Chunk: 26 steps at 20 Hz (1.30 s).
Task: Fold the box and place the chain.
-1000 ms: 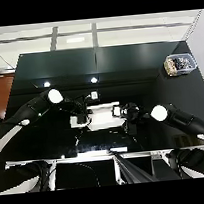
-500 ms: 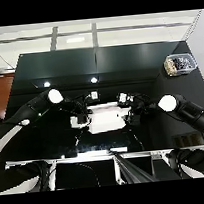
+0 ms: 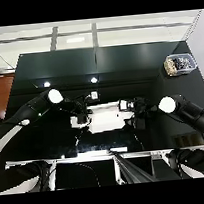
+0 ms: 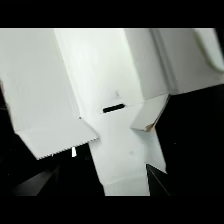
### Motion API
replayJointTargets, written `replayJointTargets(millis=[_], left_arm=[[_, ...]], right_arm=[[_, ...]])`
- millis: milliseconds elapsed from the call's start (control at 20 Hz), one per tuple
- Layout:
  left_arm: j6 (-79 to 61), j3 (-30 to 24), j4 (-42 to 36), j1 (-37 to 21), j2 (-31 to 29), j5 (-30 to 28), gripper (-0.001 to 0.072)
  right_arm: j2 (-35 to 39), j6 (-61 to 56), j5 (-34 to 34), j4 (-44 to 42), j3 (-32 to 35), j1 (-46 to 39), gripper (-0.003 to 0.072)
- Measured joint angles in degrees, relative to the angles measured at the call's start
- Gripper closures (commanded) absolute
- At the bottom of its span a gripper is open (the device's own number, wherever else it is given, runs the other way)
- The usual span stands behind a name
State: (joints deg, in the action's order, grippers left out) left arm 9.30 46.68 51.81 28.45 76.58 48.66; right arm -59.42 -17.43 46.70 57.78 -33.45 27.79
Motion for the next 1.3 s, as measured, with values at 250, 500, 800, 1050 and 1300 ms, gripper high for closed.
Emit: replayJointTargets(millis=[250,500,800,1050,1300], left_arm=[[-0.02,0.00,0.00,0.00,0.00,0.00,0.0681],[-0.02,0.00,0.00,0.00,0.00,0.00,0.0681],[-0.02,0.00,0.02,0.00,0.00,0.00,0.0681],[-0.02,0.00,0.00,0.00,0.00,0.00,0.0681],[-0.02,0.02,0.02,0.00,0.00,0.00,0.0681]], right_arm=[[-1.46,-1.20,-1.20,-2.34,1.49,4.17,-0.0021],[-2.56,-2.25,-4.57,-4.70,1.81,6.49,-0.0021],[-4.66,-0.31,-6.38,-6.21,1.84,9.05,-0.0020],[-5.35,0.04,-11.67,-6.58,1.68,10.58,-0.0020],[-4.09,-0.55,-13.62,-6.43,-0.76,8.81,-0.0019]])
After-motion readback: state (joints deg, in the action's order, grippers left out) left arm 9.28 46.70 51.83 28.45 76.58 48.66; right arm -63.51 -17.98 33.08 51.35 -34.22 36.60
